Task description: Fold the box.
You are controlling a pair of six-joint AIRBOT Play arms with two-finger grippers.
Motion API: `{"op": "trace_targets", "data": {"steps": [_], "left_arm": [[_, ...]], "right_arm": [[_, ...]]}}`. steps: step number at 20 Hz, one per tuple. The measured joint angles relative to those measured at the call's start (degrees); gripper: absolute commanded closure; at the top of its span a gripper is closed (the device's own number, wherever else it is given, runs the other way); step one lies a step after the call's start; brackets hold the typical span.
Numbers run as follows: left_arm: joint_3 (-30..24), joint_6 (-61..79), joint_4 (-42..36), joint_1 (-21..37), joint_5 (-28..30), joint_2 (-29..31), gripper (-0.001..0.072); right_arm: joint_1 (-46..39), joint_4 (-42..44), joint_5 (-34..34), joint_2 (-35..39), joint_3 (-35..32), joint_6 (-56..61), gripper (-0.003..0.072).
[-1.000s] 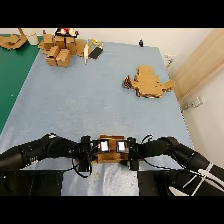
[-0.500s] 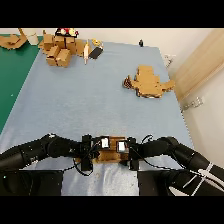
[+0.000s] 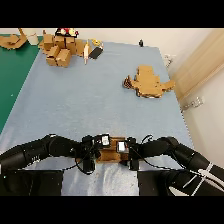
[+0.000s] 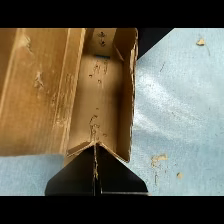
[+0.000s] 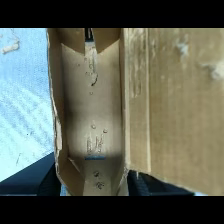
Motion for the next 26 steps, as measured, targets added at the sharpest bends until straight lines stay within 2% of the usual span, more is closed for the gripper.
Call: {"op": "trace_targets", "data": {"steps": [1, 2, 9, 10, 11, 12, 19, 22, 26], "left_arm": [[0.0, 0.02, -0.35, 0.0, 0.02, -0.04, 0.029], [0.0, 0.0, -0.66, 0.0, 0.0, -0.04, 0.0231], [0.0, -0.04, -2.54, 0.0, 0.02, -0.04, 0.0231], [0.0, -0.04, -2.69, 0.0, 0.02, -0.04, 0.0287], [0.0, -0.07, -2.75, 0.0, 0.02, -0.04, 0.0551], [0.0, -0.04, -2.93, 0.04, 0.0, -0.04, 0.0697], [1.53, -6.19, 1.18, 0.11, -1.22, 0.37, 0.0698], [2.49, -17.84, 9.81, 0.11, -4.09, 3.54, 0.0698], [3.28, -40.85, 26.38, 0.11, -9.25, 13.49, 0.0698]], "right_arm": [[0.0, 0.0, 0.02, 0.0, 0.0, 0.0, 0.02], [0.0, 0.0, 0.02, 0.0, 0.0, 0.0, 0.02], [-0.02, -0.04, 0.0, 0.0, 0.0, 0.02, 0.02], [-0.02, -0.04, 0.0, 0.0, 0.0, 0.02, 0.02], [-0.02, -0.04, 0.0, 0.0, 0.0, 0.0, 0.02], [-0.02, -0.04, 0.02, 0.0, 0.0, 0.0, 0.02], [-0.02, -0.02, 0.02, 0.0, 0.0, 0.02, 0.02], [0.0, 0.0, 0.02, 0.0, 0.0, 0.02, 0.02], [-0.02, 0.0, 0.02, 0.0, 0.0, 0.02, 0.02]]}}
